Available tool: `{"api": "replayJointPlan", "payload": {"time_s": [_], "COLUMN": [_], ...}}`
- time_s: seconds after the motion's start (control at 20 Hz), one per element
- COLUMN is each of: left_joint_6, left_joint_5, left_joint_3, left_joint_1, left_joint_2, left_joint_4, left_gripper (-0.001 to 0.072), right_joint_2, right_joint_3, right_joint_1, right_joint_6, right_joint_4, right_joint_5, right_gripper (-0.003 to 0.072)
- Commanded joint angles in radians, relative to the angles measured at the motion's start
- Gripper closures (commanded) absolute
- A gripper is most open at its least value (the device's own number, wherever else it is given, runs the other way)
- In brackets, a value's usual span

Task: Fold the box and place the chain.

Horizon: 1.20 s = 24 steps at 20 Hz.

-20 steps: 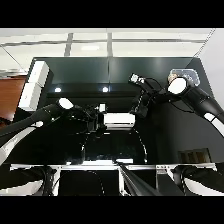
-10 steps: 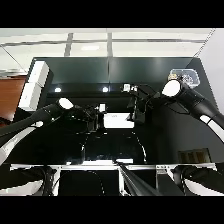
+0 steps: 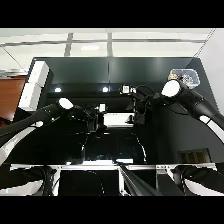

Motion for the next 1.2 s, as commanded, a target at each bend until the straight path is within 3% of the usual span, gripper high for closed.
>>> {"api": "replayJointPlan", "payload": {"time_s": [0.0, 0.05, 0.1, 1.15], "left_joint_6": [0.000, 0.000, 0.000, 0.000], "left_joint_5": [0.001, 0.001, 0.001, -0.003], "left_joint_3": [0.000, 0.000, 0.000, 0.000], "left_joint_1": [0.000, 0.000, 0.000, 0.000], "left_joint_2": [-0.001, -0.001, -0.001, -0.001], "left_joint_4": [0.000, 0.000, 0.000, 0.000], "left_gripper": [0.0324, 0.0324, 0.0324, 0.0324], "right_joint_2": [-0.022, -0.027, -0.028, -0.045], "right_joint_3": [0.000, 0.000, 0.000, -0.001], "right_joint_1": [0.001, 0.001, 0.000, 0.001], "right_joint_6": [0.006, 0.045, 0.079, 0.084], "right_joint_4": [-0.004, -0.010, -0.011, -0.010], "right_joint_5": [-0.005, -0.013, -0.027, 0.010], "right_gripper": [0.0083, 0.0290, 0.0389, 0.0385]}}
